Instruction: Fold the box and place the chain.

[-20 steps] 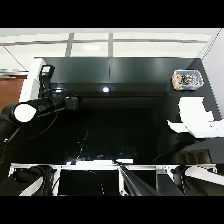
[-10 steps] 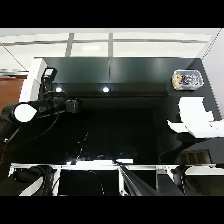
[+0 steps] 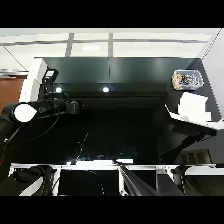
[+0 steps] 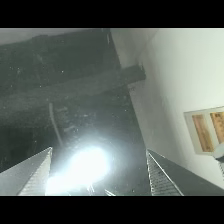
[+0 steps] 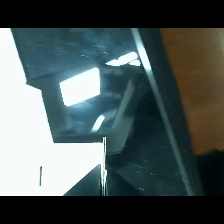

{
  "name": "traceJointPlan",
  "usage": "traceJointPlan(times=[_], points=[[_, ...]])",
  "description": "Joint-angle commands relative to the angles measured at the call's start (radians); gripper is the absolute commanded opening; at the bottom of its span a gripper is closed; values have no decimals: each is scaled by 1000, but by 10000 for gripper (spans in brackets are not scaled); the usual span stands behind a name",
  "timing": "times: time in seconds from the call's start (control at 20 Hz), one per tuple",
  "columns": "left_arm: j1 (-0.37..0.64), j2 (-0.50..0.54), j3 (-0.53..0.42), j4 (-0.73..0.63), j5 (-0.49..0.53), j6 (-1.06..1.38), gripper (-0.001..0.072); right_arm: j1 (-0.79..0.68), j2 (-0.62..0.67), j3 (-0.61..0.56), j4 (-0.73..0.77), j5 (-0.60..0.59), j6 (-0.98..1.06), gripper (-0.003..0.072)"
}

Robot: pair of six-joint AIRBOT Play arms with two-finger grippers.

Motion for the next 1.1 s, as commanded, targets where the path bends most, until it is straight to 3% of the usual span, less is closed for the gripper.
traceJointPlan(times=[0.0, 0.3, 0.55, 0.85, 1.05], points=[[0, 0, 1, 0, -19, 0, 709, 14, 37, -26, 166, 63, -35, 17], [0, 0, 1, 0, -28, 0, 709, 124, 237, -181, 407, 24, -75, 17], [0, 0, 1, -3, -29, 0, 708, 299, 412, -364, 557, -96, -74, 17], [0, 0, 1, -13, -27, 0, 708, 625, 661, -689, 865, -439, -75, 17], [0, -5, 1, -24, -24, 0, 708, 927, 769, -864, 941, -726, -74, 17]])
